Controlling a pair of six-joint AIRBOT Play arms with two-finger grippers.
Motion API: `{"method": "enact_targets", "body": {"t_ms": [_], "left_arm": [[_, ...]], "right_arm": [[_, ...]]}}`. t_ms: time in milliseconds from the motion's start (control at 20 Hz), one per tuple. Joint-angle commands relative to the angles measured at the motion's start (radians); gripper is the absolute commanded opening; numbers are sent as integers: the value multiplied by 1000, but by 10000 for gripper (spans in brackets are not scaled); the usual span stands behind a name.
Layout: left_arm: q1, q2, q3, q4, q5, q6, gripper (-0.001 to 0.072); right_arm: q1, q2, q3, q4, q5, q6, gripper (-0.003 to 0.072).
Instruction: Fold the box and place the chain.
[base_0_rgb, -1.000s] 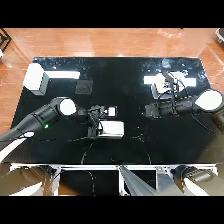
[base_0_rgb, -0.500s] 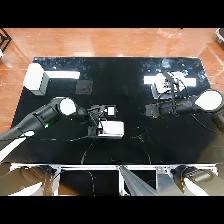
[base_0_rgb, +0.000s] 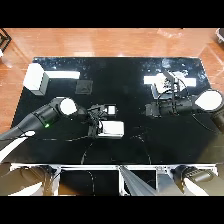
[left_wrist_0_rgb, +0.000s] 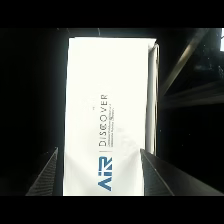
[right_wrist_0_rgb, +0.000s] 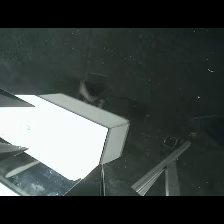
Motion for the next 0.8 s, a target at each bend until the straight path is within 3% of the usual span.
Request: {"method": "enact_targets", "body": {"t_ms": [0, 750], "left_arm": [[0, -1, 1, -3, -1, -16, 633], [-20, -2, 1, -5, -10, -35, 632]], "right_arm": [[0, 1, -1, 0, -8, 0, 20], [0, 1, -1, 0, -16, 0, 20]]}}
